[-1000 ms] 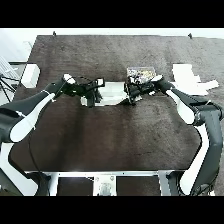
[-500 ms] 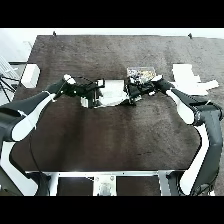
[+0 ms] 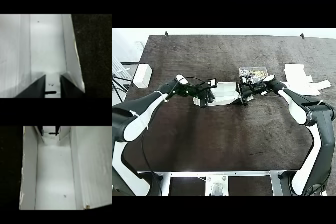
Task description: Fold the box and place the chain.
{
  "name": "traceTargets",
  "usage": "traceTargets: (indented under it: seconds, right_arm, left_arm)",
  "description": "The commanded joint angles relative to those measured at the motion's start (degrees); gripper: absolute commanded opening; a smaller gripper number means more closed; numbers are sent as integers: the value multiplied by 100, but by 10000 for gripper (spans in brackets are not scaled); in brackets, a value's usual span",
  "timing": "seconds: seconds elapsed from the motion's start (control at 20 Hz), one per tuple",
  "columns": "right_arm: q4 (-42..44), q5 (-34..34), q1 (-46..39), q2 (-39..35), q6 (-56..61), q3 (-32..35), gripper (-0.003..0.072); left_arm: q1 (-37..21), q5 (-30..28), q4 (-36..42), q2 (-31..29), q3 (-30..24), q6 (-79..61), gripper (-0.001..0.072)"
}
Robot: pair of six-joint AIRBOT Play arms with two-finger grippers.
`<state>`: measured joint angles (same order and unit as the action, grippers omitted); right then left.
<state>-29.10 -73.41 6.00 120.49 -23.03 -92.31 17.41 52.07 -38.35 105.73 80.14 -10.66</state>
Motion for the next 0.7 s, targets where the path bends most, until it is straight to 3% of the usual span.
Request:
traceTargets:
  seconds: [0.0, 0.05, 0.15, 0.4, 0.65]
  right_arm:
    - [-28, -55, -2, 2, 2, 0, 582]
    - [-28, -55, -2, 2, 4, 0, 581]
    - [-28, -55, -2, 2, 2, 0, 582]
    - [-28, -55, -2, 2, 2, 0, 582]
    - [-28, -55, -2, 2, 2, 0, 582]
  left_arm:
    - [-26, 4, -160, -39, 2, -59, 117]
    - [-52, 79, -234, -52, 2, -76, 117]
    - [-192, 328, -304, -129, 2, -92, 21]
    - [-719, 1062, -164, -514, 9, -20, 19]
    - [-1019, 1602, 50, -868, 4, 979, 15]
